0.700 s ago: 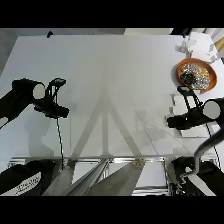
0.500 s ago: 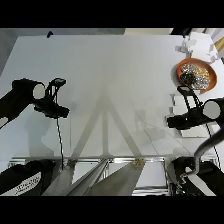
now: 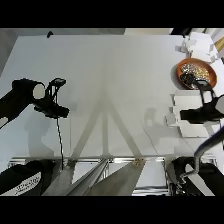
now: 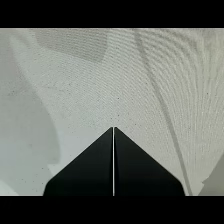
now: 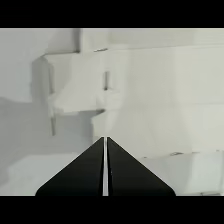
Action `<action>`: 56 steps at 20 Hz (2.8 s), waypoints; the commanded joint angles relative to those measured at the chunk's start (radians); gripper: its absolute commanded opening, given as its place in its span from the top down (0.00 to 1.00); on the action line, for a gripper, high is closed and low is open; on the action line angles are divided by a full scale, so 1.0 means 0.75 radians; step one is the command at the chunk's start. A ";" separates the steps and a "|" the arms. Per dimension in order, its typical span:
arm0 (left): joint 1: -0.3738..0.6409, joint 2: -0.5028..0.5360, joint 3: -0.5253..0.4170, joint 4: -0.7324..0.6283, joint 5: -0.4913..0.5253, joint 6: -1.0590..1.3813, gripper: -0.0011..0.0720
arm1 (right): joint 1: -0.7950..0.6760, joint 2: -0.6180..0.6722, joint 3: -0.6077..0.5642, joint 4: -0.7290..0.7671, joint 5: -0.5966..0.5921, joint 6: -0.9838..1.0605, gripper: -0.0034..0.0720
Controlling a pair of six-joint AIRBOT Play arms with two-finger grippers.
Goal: Fold the box and place the chain.
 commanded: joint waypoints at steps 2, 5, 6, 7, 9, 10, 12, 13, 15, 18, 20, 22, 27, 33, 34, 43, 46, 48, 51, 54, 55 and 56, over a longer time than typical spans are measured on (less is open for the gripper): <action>0.001 0.001 -0.001 0.001 0.001 0.001 0.97 | -0.328 -0.002 0.027 -0.110 -0.138 -0.239 0.22; 0.001 0.001 -0.001 0.001 0.001 0.001 0.97 | -0.456 -0.022 0.027 -0.215 -0.242 -0.255 0.26; 0.001 0.001 -0.001 0.001 0.001 0.001 0.97 | -0.474 -0.052 0.027 -0.271 -0.265 -0.255 0.26; 0.001 0.001 -0.001 0.000 0.001 0.001 0.97 | -0.474 -0.093 0.027 -0.319 -0.275 -0.259 0.26; 0.001 0.001 -0.001 0.001 0.001 0.001 0.97 | -0.474 -0.188 0.027 -0.354 -0.301 -0.284 0.26; 0.001 0.001 -0.001 0.001 0.001 0.001 0.97 | -0.474 -0.233 0.027 -0.377 -0.316 -0.282 0.26; 0.001 0.001 -0.001 0.000 0.001 0.001 0.97 | -0.474 -0.305 0.027 -0.467 -0.340 -0.243 0.26; 0.001 0.001 -0.001 0.001 0.001 0.001 0.97 | -0.474 -0.330 0.027 -0.515 -0.362 -0.205 0.26; 0.001 0.001 -0.001 0.001 0.001 0.001 0.97 | -0.474 -0.364 0.027 -0.527 -0.419 -0.202 0.29; 0.001 0.001 -0.001 0.000 0.001 0.001 0.97 | -0.474 -0.409 0.027 -0.513 -0.482 -0.202 0.45; 0.001 0.001 -0.001 0.001 0.001 0.001 0.97 | -0.475 -0.447 0.027 -0.516 -0.469 -0.200 0.58; 0.001 0.001 -0.001 0.000 0.001 0.001 0.97 | -0.474 -0.466 0.027 -0.517 -0.449 -0.204 0.87; 0.001 0.001 -0.001 0.001 0.001 0.001 0.97 | -0.349 -0.378 0.016 -0.332 -0.397 -0.395 0.94; 0.001 0.001 -0.001 0.032 0.001 0.180 0.97 | -0.008 -0.131 -0.218 0.339 -0.631 -0.448 0.94; 0.001 0.001 -0.001 0.033 0.001 0.219 0.97 | 0.079 -0.092 -0.258 0.391 -0.668 -0.423 0.94; -0.001 0.000 -0.001 -0.004 0.131 0.210 0.98 | 0.512 -0.026 -0.326 0.379 -0.870 -0.044 0.94; -0.001 -0.001 -0.001 -0.104 0.264 0.218 0.98 | 0.512 -0.026 -0.326 0.379 -0.857 -0.041 0.94; -0.001 -0.003 -0.001 -0.258 0.336 0.348 0.97 | 0.512 -0.026 -0.326 0.380 -0.854 -0.041 0.94; -0.002 -0.058 0.000 -0.888 0.433 0.886 0.67 | 0.512 -0.026 -0.326 0.380 -0.850 -0.041 0.94; -0.008 -0.201 0.000 -1.418 0.384 1.328 0.34 | 0.512 -0.026 -0.326 0.382 -0.836 -0.041 0.94; -0.017 -0.257 0.000 -1.464 0.378 1.387 0.24 | 0.512 -0.026 -0.326 0.390 -0.835 -0.041 0.94; -0.028 -0.308 0.001 -1.482 0.373 1.443 0.15 | 0.512 -0.026 -0.326 0.396 -0.834 -0.042 0.94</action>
